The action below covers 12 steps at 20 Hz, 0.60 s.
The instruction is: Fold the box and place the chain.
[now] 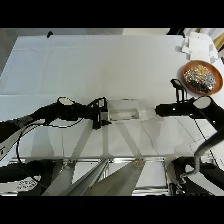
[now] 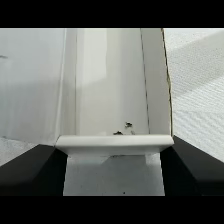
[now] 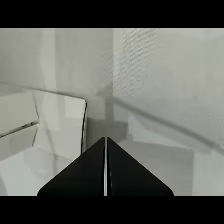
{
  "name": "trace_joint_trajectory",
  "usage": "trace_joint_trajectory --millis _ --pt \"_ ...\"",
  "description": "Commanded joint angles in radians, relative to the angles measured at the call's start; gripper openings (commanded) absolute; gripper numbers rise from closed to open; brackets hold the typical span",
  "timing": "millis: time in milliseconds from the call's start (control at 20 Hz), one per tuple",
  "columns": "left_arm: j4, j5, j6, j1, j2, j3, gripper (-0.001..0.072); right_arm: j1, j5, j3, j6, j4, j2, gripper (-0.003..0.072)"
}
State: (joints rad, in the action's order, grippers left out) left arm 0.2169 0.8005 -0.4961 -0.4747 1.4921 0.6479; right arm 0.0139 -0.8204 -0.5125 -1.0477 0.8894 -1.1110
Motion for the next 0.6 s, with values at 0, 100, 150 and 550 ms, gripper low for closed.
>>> trace_joint_trajectory --millis 0,100,150,550 --pt "0.000 0.000 0.000 0.000 0.000 0.000 0.0137 -0.040 -0.002 0.000 0.015 -0.038 -0.082 0.0019" --pt "0.000 0.000 0.000 0.000 0.000 0.000 0.0137 -0.053 -0.005 0.000 0.048 -0.086 -0.084 0.0019" --pt "0.000 0.000 0.000 0.000 0.000 0.000 0.0137 -0.060 -0.006 0.000 0.065 -0.101 -0.084 0.0019" --pt "0.000 0.000 0.000 0.000 0.000 0.000 0.0137 -0.131 -0.003 0.000 0.111 -0.151 -0.062 0.0106"
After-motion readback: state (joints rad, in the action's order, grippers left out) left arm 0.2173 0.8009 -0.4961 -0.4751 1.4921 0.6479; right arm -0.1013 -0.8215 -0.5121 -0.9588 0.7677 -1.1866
